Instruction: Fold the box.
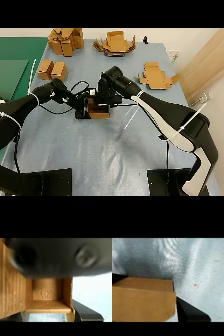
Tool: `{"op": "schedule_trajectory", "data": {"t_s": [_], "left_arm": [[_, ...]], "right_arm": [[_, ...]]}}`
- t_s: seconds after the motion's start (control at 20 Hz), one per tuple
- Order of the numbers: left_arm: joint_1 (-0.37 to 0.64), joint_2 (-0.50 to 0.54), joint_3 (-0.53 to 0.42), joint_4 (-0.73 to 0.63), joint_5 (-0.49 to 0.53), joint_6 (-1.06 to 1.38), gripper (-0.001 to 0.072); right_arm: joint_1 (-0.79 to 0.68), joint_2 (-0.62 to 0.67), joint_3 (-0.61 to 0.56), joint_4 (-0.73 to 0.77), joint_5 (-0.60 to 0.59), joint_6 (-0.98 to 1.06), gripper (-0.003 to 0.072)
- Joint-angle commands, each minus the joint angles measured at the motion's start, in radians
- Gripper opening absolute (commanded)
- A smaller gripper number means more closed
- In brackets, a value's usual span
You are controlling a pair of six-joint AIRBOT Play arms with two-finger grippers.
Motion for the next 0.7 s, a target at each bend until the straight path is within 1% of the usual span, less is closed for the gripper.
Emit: {"op": "schedule_trajectory", "data": {"t_s": [0.0,0.15,0.2,0.25,0.35,0.45,0.5,0.55,0.6,0.65], "left_arm": [[0.001,0.001,0.000,0.000,0.001,0.000,0.0105],[0.001,0.001,0.000,0.000,0.000,0.000,0.0105],[0.001,0.001,0.000,0.000,0.001,0.000,0.0105],[0.001,0.001,0.000,0.000,0.000,0.000,0.0105],[0.001,0.001,0.000,0.000,0.001,0.000,0.0105],[0.001,0.001,0.000,0.000,0.001,0.000,0.0105],[0.001,0.001,0.000,0.000,0.000,0.000,0.0105],[0.001,0.001,0.000,0.002,0.001,0.000,0.0105],[0.001,0.001,0.000,0.003,0.000,0.000,0.0105],[0.001,0.001,0.000,0.003,0.001,0.000,0.0105]], "right_arm": [[-0.018,0.045,0.000,0.039,-0.018,-0.078,0.0475],[-0.023,0.107,-0.043,0.064,-0.022,-0.144,0.0475],[-0.027,0.139,-0.077,0.066,-0.019,-0.158,0.0474],[-0.035,0.176,-0.124,0.075,-0.007,-0.172,0.0455],[-0.073,0.268,-0.271,0.117,0.038,-0.196,0.0430],[-0.129,0.378,-0.457,0.227,0.167,-0.245,0.0349],[-0.164,0.421,-0.536,0.311,0.235,-0.301,0.0349],[-0.194,0.444,-0.591,0.373,0.269,-0.353,0.0345],[-0.227,0.452,-0.633,0.384,0.293,-0.372,0.0194],[-0.261,0.452,-0.663,0.385,0.334,-0.387,0.0005]]}}
